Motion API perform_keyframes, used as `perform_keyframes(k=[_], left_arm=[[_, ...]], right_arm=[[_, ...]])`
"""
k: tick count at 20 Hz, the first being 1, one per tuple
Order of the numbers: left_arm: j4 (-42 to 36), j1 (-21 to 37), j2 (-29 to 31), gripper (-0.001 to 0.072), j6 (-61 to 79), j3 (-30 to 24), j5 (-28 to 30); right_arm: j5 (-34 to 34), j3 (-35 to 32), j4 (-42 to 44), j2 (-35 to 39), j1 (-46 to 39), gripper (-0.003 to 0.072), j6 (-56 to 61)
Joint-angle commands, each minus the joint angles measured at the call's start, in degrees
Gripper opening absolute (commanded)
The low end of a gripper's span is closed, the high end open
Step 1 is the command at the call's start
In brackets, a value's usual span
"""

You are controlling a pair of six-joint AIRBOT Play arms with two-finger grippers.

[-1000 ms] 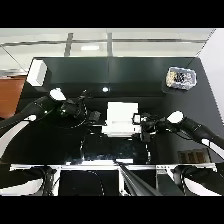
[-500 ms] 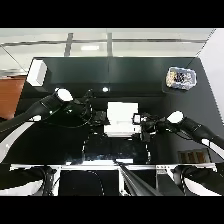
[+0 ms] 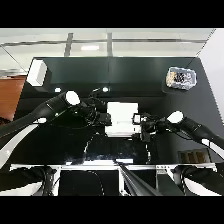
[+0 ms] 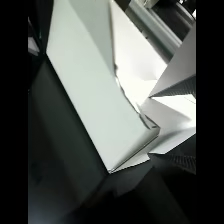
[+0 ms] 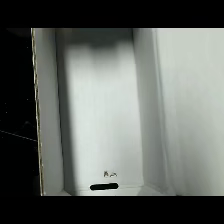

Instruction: Fold the box and place the chain.

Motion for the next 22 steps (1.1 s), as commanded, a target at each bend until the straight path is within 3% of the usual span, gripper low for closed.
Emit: perform_keyframes(k=[1,16,19,22], left_arm=[[3.04,-1.05,-0.02,0.0405,-3.61,0.87,0.79],[23.69,-9.33,-0.39,0.0397,-26.95,1.62,1.62],[31.65,-12.33,-3.15,0.0397,-32.74,6.34,-2.71],[38.62,-15.39,-8.02,0.0397,-36.63,12.68,-11.21]], right_arm=[[0.0,0.04,0.02,-0.04,0.02,0.0442,0.0],[0.0,0.04,0.02,-0.04,0.02,0.0443,0.0],[0.02,0.04,0.02,-0.04,0.02,0.0442,0.0],[0.0,0.04,0.02,-0.04,0.02,0.0442,0.0]])
